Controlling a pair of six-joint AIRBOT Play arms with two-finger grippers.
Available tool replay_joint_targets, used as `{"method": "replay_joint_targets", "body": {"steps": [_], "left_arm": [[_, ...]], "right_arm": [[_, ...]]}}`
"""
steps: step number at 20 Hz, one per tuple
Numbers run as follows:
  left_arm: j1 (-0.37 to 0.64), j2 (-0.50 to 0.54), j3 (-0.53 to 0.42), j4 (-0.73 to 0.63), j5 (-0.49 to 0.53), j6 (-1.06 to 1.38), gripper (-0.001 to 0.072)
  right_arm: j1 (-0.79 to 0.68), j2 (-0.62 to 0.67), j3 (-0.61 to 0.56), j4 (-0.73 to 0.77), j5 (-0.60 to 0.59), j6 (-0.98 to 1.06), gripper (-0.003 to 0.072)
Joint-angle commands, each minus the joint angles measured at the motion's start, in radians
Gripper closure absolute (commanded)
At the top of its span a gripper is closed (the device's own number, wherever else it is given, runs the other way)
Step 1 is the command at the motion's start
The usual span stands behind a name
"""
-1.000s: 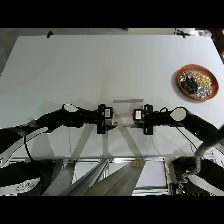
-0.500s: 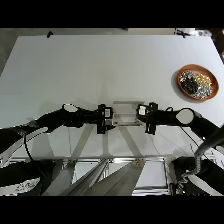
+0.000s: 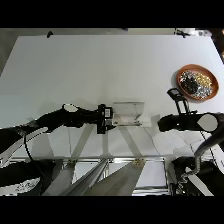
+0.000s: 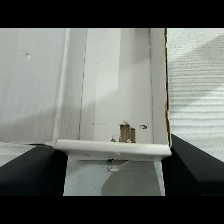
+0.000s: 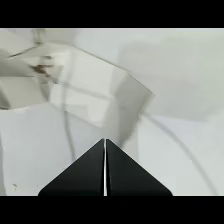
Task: Fold the box and place the chain.
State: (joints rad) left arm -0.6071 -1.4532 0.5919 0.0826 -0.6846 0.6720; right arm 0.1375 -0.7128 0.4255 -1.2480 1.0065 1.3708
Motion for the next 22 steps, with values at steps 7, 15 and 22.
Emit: {"method": "replay_joint_targets", "body": {"steps": [7, 15, 22], "left_arm": [[0.001, 0.0, 0.0, 0.001, 0.0, 0.0, 0.0321], [0.001, 0.0, 0.0, 0.001, 0.0, 0.0, 0.0321], [0.001, 0.0, 0.0, 0.001, 0.0, 0.0, 0.0321]], "right_arm": [[-0.126, -0.166, -0.001, -0.045, -0.023, 0.206, 0.0674], [-0.126, -0.353, -0.001, 0.351, -0.118, -0.167, 0.0674], [-0.126, -0.4, -0.001, 0.389, -0.117, -0.222, 0.0674]]}}
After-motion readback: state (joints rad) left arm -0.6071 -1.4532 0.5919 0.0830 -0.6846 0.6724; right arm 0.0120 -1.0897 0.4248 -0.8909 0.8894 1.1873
